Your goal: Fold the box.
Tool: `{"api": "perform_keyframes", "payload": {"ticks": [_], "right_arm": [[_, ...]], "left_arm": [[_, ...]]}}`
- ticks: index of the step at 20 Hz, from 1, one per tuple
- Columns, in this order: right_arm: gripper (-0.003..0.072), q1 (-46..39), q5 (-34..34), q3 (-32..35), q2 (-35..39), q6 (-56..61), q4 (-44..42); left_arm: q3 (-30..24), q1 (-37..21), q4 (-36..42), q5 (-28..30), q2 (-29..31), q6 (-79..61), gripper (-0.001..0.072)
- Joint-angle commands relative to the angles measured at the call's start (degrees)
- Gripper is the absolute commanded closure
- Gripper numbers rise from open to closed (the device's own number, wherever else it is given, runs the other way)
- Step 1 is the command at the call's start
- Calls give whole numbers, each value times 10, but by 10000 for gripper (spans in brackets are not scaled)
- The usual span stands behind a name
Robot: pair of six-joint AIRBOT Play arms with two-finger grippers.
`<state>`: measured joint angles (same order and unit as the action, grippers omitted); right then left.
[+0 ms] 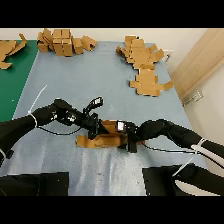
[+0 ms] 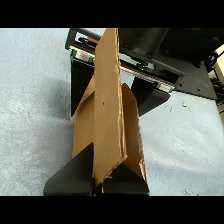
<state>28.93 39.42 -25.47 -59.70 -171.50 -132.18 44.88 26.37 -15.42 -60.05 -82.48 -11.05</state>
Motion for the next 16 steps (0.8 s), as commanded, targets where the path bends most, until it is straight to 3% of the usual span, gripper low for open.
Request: {"api": "perform_keyframes", "payload": {"ticks": [1, 16], "right_arm": [[-17, 0, -20, 0, -4, -2, 6], [-3, 0, -20, 0, -15, -2, 26]], "left_arm": [[1, 0, 0, 0, 0, 0, 696], [1, 0, 0, 0, 0, 0, 696]]}}
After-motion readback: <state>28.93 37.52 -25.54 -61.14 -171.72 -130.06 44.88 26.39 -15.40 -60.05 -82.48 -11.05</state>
